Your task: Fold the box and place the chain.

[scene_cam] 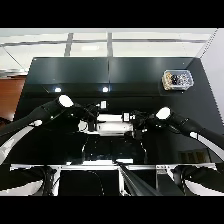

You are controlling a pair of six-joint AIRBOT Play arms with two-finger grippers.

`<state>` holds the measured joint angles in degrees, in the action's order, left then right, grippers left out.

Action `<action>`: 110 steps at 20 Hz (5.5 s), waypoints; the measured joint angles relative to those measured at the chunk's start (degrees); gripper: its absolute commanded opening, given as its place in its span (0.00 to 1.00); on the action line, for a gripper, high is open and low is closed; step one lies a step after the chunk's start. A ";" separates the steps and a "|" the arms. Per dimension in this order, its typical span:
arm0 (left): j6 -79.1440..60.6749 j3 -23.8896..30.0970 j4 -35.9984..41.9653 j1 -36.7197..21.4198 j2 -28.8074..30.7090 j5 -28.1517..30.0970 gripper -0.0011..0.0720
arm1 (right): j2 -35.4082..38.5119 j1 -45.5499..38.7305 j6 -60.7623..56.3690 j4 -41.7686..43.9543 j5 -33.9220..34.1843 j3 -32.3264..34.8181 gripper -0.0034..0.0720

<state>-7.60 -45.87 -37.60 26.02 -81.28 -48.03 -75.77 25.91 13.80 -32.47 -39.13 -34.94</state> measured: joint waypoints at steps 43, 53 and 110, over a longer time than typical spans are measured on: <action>30.47 -0.26 16.41 -9.40 4.00 -4.17 0.05 | 0.00 0.00 -0.09 -0.39 0.42 0.00 0.22; 22.16 5.77 2.29 -12.31 15.32 -8.76 0.97 | 0.00 0.00 -0.09 -0.37 0.42 0.00 0.22; 61.09 8.55 -20.83 -25.14 17.77 -15.52 0.05 | 0.00 0.00 -0.09 -0.39 0.44 0.00 0.22</action>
<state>53.49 -37.32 -58.43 0.89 -63.51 -63.55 -75.77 25.91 13.72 -32.86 -38.70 -34.94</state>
